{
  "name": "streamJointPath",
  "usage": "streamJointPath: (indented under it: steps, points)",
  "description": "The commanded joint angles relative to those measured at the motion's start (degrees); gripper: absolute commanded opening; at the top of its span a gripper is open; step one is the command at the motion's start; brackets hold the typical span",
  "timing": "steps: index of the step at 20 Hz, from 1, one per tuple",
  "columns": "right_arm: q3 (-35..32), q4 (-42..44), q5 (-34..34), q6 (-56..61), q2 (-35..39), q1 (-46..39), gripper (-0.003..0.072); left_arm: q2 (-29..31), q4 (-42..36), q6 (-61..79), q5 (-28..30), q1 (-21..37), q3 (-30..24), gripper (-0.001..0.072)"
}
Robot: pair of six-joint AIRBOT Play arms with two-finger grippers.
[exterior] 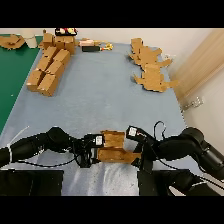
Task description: Fold the box.
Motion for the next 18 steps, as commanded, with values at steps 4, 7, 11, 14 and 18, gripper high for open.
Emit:
streamJointPath:
  steps: [4, 7, 11, 14, 18]
  points:
    - [-2.5, -1.6, 8.9, -10.9, -6.8, 2.4, 0.0521, 0.0, 0.0, 0.0, 0.0, 0.0, 0.0, 0.0508]
    - [-2.5, -1.6, 13.8, -12.8, -9.7, 3.5, 0.0521, 0.0, 0.0, 0.0, 0.0, 0.0, 0.0, 0.0508]
    - [-2.5, -0.9, 16.6, -14.3, -11.5, 4.6, 0.0424, 0.0, 0.0, 0.0, 0.0, 0.0, 0.0, 0.0508]
    - [-2.5, 3.3, 16.5, -14.3, -11.4, 4.6, 0.0187, 0.0, 0.0, 0.0, 0.0, 0.0, 0.0, 0.0509]
    - [-2.5, 4.1, 17.1, -16.9, -11.4, 4.6, 0.0090, 0.0, 0.0, 0.0, 0.0, 0.0, 0.0, 0.0508]
